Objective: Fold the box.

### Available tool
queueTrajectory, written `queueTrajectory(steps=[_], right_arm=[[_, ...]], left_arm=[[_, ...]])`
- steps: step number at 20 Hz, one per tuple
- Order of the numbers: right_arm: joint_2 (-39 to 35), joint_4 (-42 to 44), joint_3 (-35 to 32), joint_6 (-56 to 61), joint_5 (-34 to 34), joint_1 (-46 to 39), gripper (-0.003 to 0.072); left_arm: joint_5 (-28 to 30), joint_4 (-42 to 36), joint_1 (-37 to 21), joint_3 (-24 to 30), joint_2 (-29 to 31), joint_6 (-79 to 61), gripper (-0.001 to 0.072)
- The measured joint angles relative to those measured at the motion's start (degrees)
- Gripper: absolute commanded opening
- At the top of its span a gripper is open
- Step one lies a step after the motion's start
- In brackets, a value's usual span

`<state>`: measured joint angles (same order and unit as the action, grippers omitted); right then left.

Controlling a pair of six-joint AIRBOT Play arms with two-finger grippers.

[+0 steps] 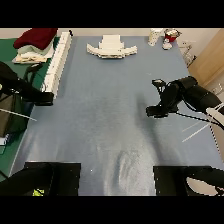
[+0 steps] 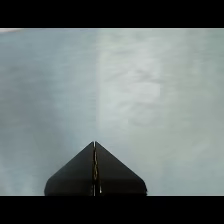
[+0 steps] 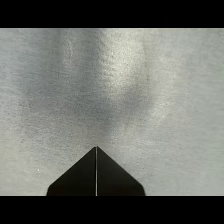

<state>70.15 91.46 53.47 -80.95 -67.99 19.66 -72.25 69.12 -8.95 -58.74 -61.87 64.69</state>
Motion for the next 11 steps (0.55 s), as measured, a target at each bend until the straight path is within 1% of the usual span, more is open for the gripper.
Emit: queueTrajectory(steps=[3,5,7,9,11], right_arm=[[0.0,0.0,0.0,-0.02,0.0,0.0,0.0004],[0.0,0.02,0.0,-0.02,0.0,0.0,0.0004],[0.0,0.02,0.0,0.0,0.0,0.0,0.0004],[0.0,0.0,0.0,0.0,0.0,0.0,0.0005],[0.0,0.02,0.0,-0.02,0.0,0.0,0.0004]], left_arm=[[1.79,-1.4,10.71,3.72,4.48,4.31,0.001],[4.85,-1.9,18.53,6.8,5.79,7.34,0.0012],[9.01,-2.14,25.92,9.2,5.75,9.31,0.0013],[12.33,-2.34,31.39,10.45,5.11,10.36,0.0013],[15.04,-2.4,35.01,11.15,4.59,11.04,0.0013]])
